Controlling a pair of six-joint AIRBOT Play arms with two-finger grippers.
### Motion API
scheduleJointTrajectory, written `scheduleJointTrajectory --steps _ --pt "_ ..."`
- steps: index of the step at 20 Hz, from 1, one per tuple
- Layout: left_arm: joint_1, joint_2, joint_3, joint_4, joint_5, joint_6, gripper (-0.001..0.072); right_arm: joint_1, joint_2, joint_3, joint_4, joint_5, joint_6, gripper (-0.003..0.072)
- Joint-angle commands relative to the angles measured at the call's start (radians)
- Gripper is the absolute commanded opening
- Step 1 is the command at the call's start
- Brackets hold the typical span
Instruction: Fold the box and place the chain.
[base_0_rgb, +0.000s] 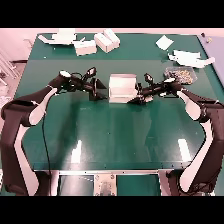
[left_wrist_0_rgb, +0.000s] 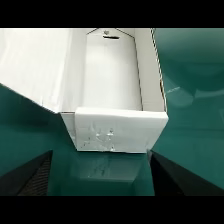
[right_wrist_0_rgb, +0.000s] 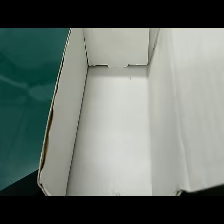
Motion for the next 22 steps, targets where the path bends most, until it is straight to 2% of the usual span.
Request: scheduleJointTrajectory --steps 1,13,22 --pt "0.002 0.001 0.004 -0.003 0.004 0.004 0.0711 -0.001 0.001 0.000 -0.002 -0.001 0.001 0.0587" --pt "-0.050 0.000 0.003 -0.042 0.060 0.040 0.0711 -0.001 0.001 0.000 -0.002 -0.001 0.001 0.0587" --pt "-0.041 -0.002 0.003 0.003 0.039 0.036 0.0711 -0.001 0.001 0.000 -0.002 -0.001 0.001 0.0587"
